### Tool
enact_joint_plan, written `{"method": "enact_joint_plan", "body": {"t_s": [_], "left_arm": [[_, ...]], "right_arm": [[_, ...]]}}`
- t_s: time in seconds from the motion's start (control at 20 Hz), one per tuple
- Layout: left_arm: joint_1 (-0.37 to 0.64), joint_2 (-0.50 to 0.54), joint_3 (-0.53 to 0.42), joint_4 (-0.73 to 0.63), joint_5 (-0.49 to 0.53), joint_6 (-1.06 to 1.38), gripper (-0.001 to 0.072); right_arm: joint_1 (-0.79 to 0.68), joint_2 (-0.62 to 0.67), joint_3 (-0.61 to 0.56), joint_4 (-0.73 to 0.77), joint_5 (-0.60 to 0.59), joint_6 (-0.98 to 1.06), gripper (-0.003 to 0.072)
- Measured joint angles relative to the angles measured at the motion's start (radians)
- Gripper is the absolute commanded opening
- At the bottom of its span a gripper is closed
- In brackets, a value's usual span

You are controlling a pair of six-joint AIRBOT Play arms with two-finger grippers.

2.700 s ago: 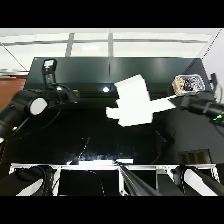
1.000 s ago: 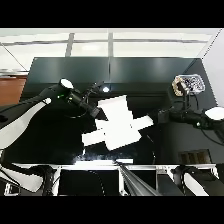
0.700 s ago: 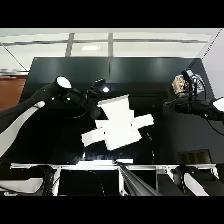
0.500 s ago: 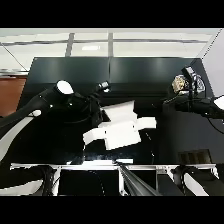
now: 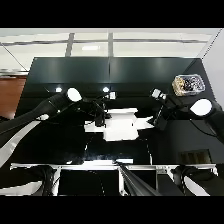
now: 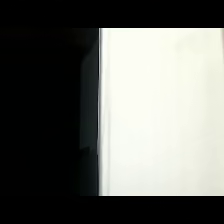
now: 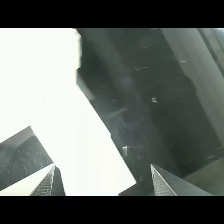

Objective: Fold the box and place the chain.

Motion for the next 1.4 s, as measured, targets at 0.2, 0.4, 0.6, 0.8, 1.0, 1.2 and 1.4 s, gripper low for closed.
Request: {"method": "enact_joint_plan", "body": {"t_s": [0.2, 0.4, 0.6, 0.8, 1.0, 1.2, 1.4], "left_arm": [[0.000, -0.024, 0.000, -0.011, 0.019, 0.015, 0.0032], [0.003, -0.032, 0.000, -0.016, 0.024, 0.020, 0.0032], [0.005, -0.035, 0.000, -0.016, 0.025, 0.022, 0.0033], [0.005, -0.035, 0.000, -0.016, 0.018, 0.022, 0.0033], [0.005, -0.035, 0.000, -0.017, 0.006, 0.021, 0.0032], [0.005, -0.035, 0.000, -0.018, 0.000, 0.021, 0.0032], [0.005, -0.035, 0.000, -0.018, -0.001, 0.021, 0.0032]], "right_arm": [[0.022, -0.036, -0.045, 0.005, -0.021, -0.049, 0.0686], [0.045, -0.054, -0.095, 0.080, -0.023, -0.132, 0.0686], [0.101, -0.080, -0.131, 0.136, -0.041, -0.227, 0.0686], [0.169, -0.114, -0.144, 0.219, -0.103, -0.275, 0.0685], [0.174, -0.099, -0.112, 0.261, -0.133, -0.290, 0.0685], [0.131, -0.072, -0.066, 0.266, -0.145, -0.327, 0.0685], [0.115, -0.072, -0.051, 0.331, -0.163, -0.445, 0.0685]]}}
